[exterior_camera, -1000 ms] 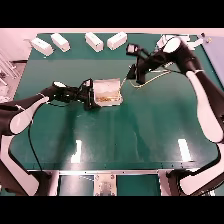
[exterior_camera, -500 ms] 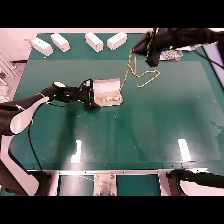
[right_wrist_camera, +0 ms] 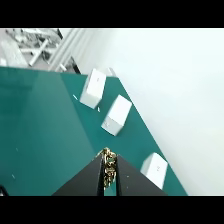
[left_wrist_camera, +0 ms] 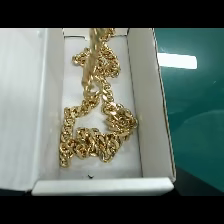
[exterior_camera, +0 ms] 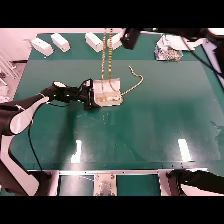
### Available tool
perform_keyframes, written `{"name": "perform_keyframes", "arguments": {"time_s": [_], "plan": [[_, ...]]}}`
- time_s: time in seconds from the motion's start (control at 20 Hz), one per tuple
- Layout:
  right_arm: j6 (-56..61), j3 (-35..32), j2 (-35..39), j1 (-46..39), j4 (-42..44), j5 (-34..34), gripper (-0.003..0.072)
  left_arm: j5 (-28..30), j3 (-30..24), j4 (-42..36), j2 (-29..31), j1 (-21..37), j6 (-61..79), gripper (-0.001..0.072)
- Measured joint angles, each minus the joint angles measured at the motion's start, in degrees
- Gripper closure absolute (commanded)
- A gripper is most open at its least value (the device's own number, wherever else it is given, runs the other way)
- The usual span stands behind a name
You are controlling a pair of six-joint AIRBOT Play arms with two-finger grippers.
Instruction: Fold the box and place the chain.
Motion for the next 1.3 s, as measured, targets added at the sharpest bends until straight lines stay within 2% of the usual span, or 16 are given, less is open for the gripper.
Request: {"name": "perform_keyframes", "arguments": {"time_s": [0.15, 0.3, 0.55, 0.75, 0.8, 0.9, 1.15, 1.3], "plan": [[2.3, -1.3, -2.2, 0.8, 1.8, -1.1, 0.0683, 0.0, 0.0, 0.0, 0.0, 0.0, 0.0, 0.008], [4.4, -5.3, -3.1, 0.8, 2.8, -1.5, 0.0683, 0.0, 0.0, 0.0, 0.0, 0.0, 0.0, 0.008], [6.5, -16.3, -3.6, 0.0, 3.2, -2.3, 0.0684, 0.0, 0.0, 0.0, 0.0, 0.0, 0.0, 0.0081], [5.7, -26.1, -4.3, -1.8, 3.2, -8.7, 0.0683, 0.0, 0.0, 0.0, 0.0, 0.0, 0.0, 0.0081], [5.2, -27.5, -4.8, -2.3, 3.3, -9.8, 0.0655, 0.0, 0.0, 0.0, 0.0, 0.0, 0.0, 0.008], [3.9, -29.4, -5.9, -3.0, 3.3, -10.8, 0.0107, 0.0, 0.0, 0.0, 0.0, 0.0, 0.0, 0.008], [-0.2, -30.9, -7.0, -4.4, 1.1, -10.8, 0.0099, 0.0, 0.0, 0.0, 0.0, 0.0, 0.0, 0.008], [-5.1, -31.4, -7.3, -8.3, -3.4, -5.7, 0.0099, 0.0, 0.0, 0.0, 0.0, 0.0, 0.0, 0.0081]]}}
